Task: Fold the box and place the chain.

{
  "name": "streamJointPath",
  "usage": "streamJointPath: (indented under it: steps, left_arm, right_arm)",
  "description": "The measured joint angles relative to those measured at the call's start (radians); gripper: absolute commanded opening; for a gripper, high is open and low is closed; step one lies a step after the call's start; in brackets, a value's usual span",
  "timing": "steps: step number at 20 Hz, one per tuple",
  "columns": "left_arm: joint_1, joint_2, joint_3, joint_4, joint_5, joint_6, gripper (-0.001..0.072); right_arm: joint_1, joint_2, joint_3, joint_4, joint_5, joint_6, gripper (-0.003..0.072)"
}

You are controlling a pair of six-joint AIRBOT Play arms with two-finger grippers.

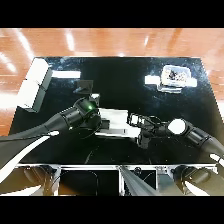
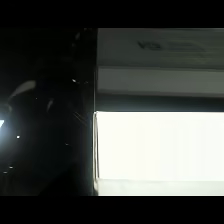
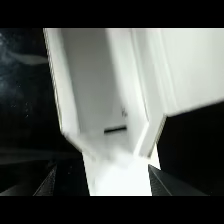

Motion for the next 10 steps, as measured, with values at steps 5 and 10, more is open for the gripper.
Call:
streamJointPath:
  steps: [5, 10]
  left_arm:
    - [0.009, 0.000, -0.029, -0.006, -0.012, 0.011, 0.0020]
    - [0.013, 0.001, -0.037, -0.023, -0.045, 0.013, 0.0020]
  right_arm:
    - [-0.005, 0.011, 0.000, -0.027, 0.012, 0.027, 0.0695]
    - [-0.005, 0.011, 0.000, -0.019, -0.013, 0.019, 0.0694]
